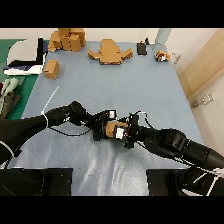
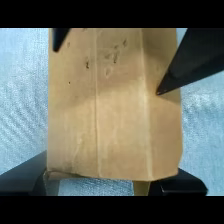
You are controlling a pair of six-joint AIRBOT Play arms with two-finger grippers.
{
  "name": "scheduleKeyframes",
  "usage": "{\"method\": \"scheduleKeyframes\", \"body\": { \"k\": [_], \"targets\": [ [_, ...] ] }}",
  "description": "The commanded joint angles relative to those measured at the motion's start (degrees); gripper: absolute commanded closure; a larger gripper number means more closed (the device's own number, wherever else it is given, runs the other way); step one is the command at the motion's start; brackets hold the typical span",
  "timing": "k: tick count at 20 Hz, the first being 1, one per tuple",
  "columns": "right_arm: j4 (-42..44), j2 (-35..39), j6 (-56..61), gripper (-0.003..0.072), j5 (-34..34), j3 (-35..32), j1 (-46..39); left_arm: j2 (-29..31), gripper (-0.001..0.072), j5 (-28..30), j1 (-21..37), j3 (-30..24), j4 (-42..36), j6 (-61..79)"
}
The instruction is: Fold the box.
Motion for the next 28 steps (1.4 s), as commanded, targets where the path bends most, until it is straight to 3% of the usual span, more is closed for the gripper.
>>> {"method": "scheduleKeyframes", "body": {
  "k": [1, 14, 15, 16, 21, 23, 24, 28],
  "targets": [
    [0.37, -1.11, -0.94, 0.0175, 0.04, 0.02, 1.18, -0.04, 0.0196, 0.0, 0.04, -0.02, 0.0, 0.02],
    [-0.11, -5.05, -0.98, 0.0177, 0.04, 0.02, 2.4, -0.04, 0.0196, 0.0, 0.04, 0.0, 0.0, 0.02],
    [-0.11, -5.05, -0.98, 0.0186, 0.04, 0.02, 2.4, -0.04, 0.0196, 0.0, 0.04, -0.02, 0.0, 0.02],
    [-0.11, -5.05, -0.98, 0.0248, 0.04, 0.02, 2.4, -0.04, 0.0196, 0.0, 0.04, 0.0, 0.0, 0.02],
    [-0.11, -5.05, -0.98, 0.0248, 0.04, 0.02, 2.4, -0.04, 0.0196, 0.0, 0.04, -0.02, 0.0, 0.02],
    [-0.02, -4.79, -0.98, 0.0202, 0.04, 0.04, 2.51, -0.04, 0.0196, 0.0, 0.04, -0.02, 0.0, 0.02],
    [0.17, -4.17, -0.96, 0.0087, 0.07, 0.04, 3.1, -0.04, 0.0196, 0.0, 0.04, -0.02, 0.0, 0.02],
    [1.57, 0.37, -0.74, 0.0075, 0.59, 0.04, 4.76, -0.04, 0.0196, 0.0, 0.04, 0.0, 0.0, 0.02]
  ]
}}
